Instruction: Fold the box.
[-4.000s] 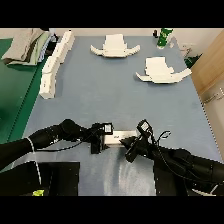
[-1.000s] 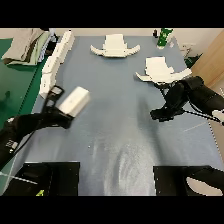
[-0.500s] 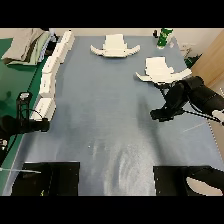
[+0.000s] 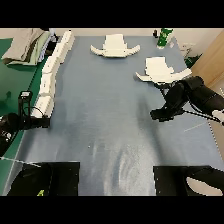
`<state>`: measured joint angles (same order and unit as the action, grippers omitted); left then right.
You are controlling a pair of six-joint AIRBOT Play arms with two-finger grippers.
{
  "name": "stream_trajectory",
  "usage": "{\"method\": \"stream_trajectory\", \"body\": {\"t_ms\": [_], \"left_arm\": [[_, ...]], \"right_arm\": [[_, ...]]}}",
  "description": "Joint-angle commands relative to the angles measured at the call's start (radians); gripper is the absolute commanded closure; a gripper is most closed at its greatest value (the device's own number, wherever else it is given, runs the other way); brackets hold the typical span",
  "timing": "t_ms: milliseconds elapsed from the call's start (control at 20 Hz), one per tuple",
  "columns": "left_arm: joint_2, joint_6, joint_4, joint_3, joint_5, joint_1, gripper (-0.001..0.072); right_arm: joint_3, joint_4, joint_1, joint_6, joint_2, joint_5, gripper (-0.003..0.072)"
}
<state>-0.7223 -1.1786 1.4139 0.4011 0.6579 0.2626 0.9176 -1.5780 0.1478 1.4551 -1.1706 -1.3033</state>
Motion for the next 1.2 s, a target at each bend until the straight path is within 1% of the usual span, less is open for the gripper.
{"method": "stream_trajectory", "body": {"t_ms": [0,150,300,400,600,1150], "left_arm": [[-0.065,0.020,0.000,0.001,-0.085,0.001,0.0242],[-0.123,0.020,0.000,0.005,-0.143,0.001,0.0242],[-0.168,0.020,0.000,0.026,-0.170,0.001,0.0242],[-0.185,0.020,0.000,0.034,-0.187,0.001,0.0241],[-0.212,0.020,0.000,0.034,-0.256,0.001,0.0242],[-0.213,0.019,0.000,0.034,-0.266,0.001,0.0242]], "right_arm": [[0.001,0.000,-0.001,0.000,-0.001,0.000,0.0679],[0.001,0.000,-0.001,0.000,-0.001,0.000,0.0679],[0.001,0.000,-0.001,0.000,-0.001,0.000,0.0679],[0.001,0.000,-0.001,0.000,-0.001,0.000,0.0679],[0.001,0.000,-0.001,0.000,-0.001,0.000,0.0679],[0.001,0.000,-0.001,0.000,-0.001,0.000,0.0679]]}}
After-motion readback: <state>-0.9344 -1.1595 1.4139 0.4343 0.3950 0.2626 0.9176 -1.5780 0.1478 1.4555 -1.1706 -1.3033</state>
